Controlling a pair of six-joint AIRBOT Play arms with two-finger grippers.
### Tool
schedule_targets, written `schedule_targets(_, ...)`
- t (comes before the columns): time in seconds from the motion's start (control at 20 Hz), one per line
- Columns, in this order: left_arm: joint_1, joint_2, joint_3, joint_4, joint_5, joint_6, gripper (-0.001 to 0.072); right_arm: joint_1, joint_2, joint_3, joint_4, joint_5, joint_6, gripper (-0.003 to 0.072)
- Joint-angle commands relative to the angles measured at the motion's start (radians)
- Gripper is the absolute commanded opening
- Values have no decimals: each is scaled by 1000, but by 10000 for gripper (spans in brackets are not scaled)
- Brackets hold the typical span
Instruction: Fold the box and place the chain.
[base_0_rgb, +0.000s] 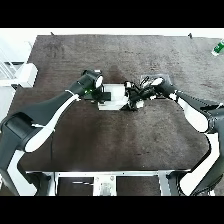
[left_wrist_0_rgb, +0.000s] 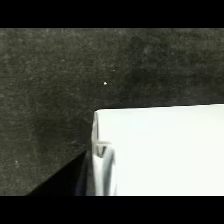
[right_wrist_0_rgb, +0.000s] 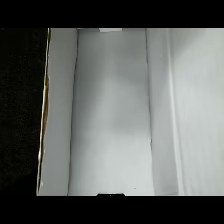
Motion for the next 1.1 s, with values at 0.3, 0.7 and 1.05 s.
schedule_targets(0.3,-8,0,0,3,-48,29,49,0,-1,0,0,0,0,600)
schedule_targets(0.7,-7,8,1,0,-32,25,269,0,-1,0,0,0,0,600)
schedule_targets(1.05,-3,13,100,1,-144,90,447,0,-1,0,0,0,0,600)
